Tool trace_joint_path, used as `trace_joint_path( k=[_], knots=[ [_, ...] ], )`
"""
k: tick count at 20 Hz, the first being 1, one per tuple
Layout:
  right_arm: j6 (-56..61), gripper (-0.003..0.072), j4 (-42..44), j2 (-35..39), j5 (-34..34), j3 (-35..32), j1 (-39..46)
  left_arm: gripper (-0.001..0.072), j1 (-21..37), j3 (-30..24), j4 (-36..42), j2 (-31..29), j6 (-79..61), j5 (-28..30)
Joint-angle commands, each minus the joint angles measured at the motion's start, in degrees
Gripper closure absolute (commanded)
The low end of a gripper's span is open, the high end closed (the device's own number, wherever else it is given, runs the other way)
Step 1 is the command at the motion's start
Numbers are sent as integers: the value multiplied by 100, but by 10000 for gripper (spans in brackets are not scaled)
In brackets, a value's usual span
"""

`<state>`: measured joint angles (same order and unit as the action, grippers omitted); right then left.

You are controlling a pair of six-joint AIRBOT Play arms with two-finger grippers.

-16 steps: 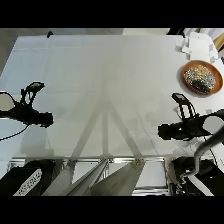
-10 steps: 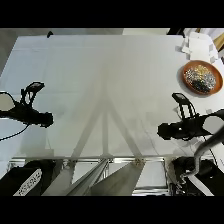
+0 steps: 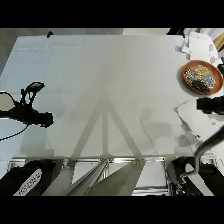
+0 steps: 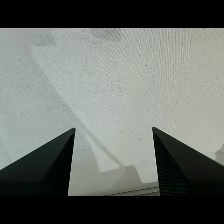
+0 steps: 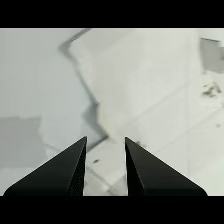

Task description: Fold the box and place the chain.

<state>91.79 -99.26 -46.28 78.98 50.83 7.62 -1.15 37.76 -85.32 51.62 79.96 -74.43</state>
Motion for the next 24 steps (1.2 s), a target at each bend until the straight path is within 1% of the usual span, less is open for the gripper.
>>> trace_joint_path(
  k=[1, 2, 5, 8, 10, 13, 16, 17, 20, 21, 23, 24],
  knots=[
    [-1176, 274, -385, -645, -796, 332, 1196, 176, -2, -2, 0, -2, 0, 2],
    [-1510, 242, -518, -863, -782, 332, 1300, 176, 0, -2, -2, -2, -2, 2],
    [-1657, 228, -1360, -1589, -767, 332, 1626, 176, 0, -2, 0, -2, 0, 2],
    [-1722, 228, -1816, -2295, -822, 332, 1926, 176, -2, -2, -2, -2, -2, 2],
    [-1751, 207, -2459, -2658, -957, 332, 1965, 176, -2, -2, 0, -2, 0, 2],
    [-2197, 209, -2621, -2863, -1458, 332, 1965, 176, 0, -2, 0, -2, 0, 2],
    [-2293, 214, -2789, -2929, -2028, 332, 1965, 176, -2, -2, -2, -2, 0, 2],
    [-2361, 219, -2791, -3008, -2133, 332, 1965, 176, -2, -2, 0, -2, 0, 2],
    [-2476, 249, -2872, -3416, -2094, 332, 1965, 176, -2, -2, 0, -2, 0, 2],
    [-2470, 291, -2975, -3523, -2061, 332, 1965, 176, -2, -2, 0, -2, 0, 2],
    [-2426, 336, -3327, -3676, -1886, 332, 1965, 176, -2, -2, 0, -2, -2, 2],
    [-2409, 336, -3473, -3740, -1814, 332, 1991, 176, -2, -2, 0, -2, 0, 2]
  ],
)
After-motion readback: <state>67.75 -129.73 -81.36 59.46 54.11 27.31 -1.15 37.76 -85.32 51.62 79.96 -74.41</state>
